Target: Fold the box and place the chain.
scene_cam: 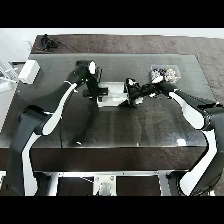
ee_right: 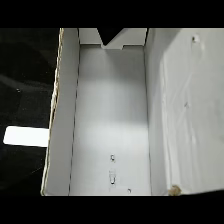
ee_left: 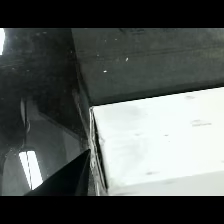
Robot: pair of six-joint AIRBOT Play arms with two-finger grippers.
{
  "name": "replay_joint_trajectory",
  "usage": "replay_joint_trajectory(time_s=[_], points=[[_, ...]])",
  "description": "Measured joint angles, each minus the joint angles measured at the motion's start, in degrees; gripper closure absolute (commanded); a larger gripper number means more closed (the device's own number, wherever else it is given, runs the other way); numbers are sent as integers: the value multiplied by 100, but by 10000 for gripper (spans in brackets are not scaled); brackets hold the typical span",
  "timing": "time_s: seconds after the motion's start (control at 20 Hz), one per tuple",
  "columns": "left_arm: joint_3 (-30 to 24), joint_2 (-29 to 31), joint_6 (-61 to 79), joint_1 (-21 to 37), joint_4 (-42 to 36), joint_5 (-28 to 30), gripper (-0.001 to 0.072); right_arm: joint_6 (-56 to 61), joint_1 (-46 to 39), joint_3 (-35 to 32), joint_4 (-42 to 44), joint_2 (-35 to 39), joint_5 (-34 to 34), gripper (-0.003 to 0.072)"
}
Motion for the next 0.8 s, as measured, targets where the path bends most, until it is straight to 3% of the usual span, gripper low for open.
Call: replay_joint_trajectory(time_s=[0.65, 0.7, 0.75, 0.8], points=[[87, -20, -31, -24, 125, -70, 484, 0, 0, 0, 4, 0, -7, 100], [90, -20, -50, -24, 140, -79, 495, 0, 0, 0, 4, 0, -4, 100], [92, -20, -59, -24, 149, -83, 576, 0, 0, 0, 7, 0, -7, 100], [92, -22, -70, -26, 157, -87, 603, 2, 0, 0, 7, 0, -7, 100]])
